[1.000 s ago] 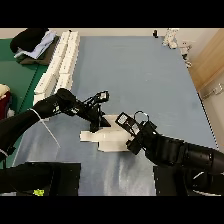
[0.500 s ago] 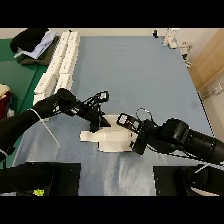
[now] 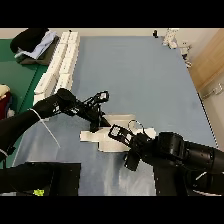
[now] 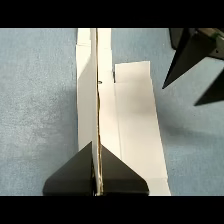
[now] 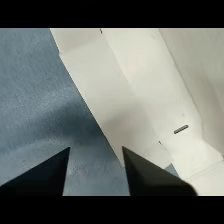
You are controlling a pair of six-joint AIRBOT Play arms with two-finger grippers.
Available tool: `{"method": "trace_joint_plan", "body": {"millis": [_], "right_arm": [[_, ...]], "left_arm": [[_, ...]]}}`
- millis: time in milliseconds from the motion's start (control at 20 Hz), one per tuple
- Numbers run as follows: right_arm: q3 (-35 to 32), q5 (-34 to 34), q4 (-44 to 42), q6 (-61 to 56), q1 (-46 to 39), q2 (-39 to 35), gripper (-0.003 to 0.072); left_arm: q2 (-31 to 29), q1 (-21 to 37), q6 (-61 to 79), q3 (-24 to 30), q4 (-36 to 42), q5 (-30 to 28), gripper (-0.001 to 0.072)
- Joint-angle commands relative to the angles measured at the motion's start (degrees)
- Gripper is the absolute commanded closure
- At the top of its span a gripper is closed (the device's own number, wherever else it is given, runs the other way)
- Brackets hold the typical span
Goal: Fold the box.
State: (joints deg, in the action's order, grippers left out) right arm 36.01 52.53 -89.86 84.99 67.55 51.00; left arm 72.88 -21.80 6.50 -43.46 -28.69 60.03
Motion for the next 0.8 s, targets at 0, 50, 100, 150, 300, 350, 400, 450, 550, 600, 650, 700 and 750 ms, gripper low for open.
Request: {"method": "trace_joint_plan", "body": {"millis": [0, 50, 100, 150, 300, 350, 400, 450, 550, 600, 650, 700, 750], "right_arm": [[0.28, 1.64, 1.68, -3.39, 1.03, -0.07, -0.0034], [0.28, 1.99, 1.6, -3.3, 0.98, -0.07, -0.0034], [0.28, 2.05, 0.85, -2.82, 1.03, -0.07, -0.0034], [0.24, 1.97, 0.04, -1.16, 1.05, 0.02, -0.0034], [-1.95, 0.57, 0.31, 8.02, 2.03, 0.04, -0.0034], [-3.54, -0.59, 1.84, 8.07, 2.54, 0.02, -0.0034], [-5.42, -2.6, 2.86, 8.07, 2.8, 0.02, -0.0034], [-7.06, -5.03, 4.2, 8.07, 2.8, 0.04, -0.0034], [-9.07, -9.53, 9.7, 7.82, 2.75, 0.07, -0.0034], [-9.18, -10.47, 13.55, 6.08, 2.73, 0.07, -0.0034], [-9.18, -11.02, 17.16, 3.74, 2.73, 0.07, -0.0034], [-9.18, -11.3, 20.92, 1.31, 2.71, 0.15, -0.0034], [-9.18, -11.47, 24.04, -0.59, 2.69, 0.22, -0.0034]], "left_arm": [[0.02, -0.02, 0.0, 0.02, -0.02, 0.02, 0.0697], [0.02, -0.02, 0.0, 0.02, -0.02, 0.02, 0.0697], [0.02, -0.02, 0.0, 0.0, -0.02, 0.02, 0.0697], [0.02, -0.02, 0.0, 0.02, -0.02, 0.0, 0.0697], [0.02, -0.02, 0.0, 0.0, -0.02, 0.02, 0.0697], [0.02, -0.02, -0.02, 0.0, -0.02, 0.04, 0.0697], [0.02, -0.02, 0.0, 0.02, -0.02, 0.0, 0.0697], [0.02, -0.02, 0.0, 0.0, -0.02, 0.0, 0.0697], [0.02, -0.02, -0.02, 0.02, -0.02, 0.02, 0.0697], [0.02, -0.02, 0.0, 0.02, -0.02, 0.02, 0.0697], [0.02, -0.02, 0.0, 0.0, -0.02, 0.02, 0.0697], [0.02, -0.02, 0.0, 0.0, -0.02, 0.02, 0.0697], [0.02, -0.02, 0.0, 0.02, -0.02, 0.0, 0.0697]]}}
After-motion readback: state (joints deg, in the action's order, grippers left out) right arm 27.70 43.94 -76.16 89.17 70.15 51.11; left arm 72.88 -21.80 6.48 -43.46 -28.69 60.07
